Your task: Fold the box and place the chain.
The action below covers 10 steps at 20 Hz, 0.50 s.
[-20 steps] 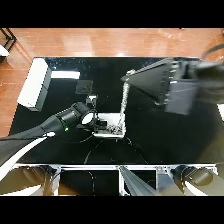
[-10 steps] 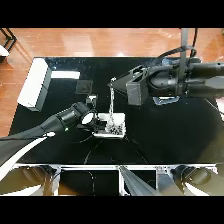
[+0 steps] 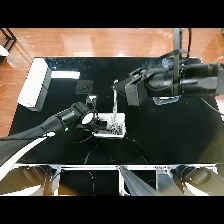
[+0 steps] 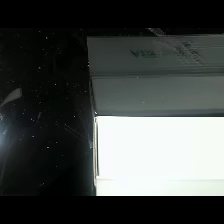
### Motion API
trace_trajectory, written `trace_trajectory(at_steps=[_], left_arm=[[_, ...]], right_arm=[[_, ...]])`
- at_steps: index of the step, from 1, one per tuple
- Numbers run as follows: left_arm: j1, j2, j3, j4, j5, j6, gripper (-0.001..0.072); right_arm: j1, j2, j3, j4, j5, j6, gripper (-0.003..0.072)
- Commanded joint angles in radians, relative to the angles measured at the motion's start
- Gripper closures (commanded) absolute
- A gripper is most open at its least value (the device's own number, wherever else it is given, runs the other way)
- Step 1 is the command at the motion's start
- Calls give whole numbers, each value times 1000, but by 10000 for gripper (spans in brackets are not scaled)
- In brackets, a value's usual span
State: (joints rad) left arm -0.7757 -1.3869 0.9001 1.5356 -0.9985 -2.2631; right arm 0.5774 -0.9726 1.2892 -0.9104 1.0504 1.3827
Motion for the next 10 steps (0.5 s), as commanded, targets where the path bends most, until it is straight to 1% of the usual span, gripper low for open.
trace_trajectory(at_steps=[1,5,7,10], left_arm=[[0,0,1,-1,0,0,683],[0,0,1,-2,1,0,683],[0,0,1,-2,3,0,683],[0,0,1,-2,3,0,683]], right_arm=[[8,-4,-70,-6,16,11,662],[11,-18,-243,-2,-62,-3,661],[11,-19,-323,24,-71,-11,661],[12,-19,-407,79,-90,-31,660]])
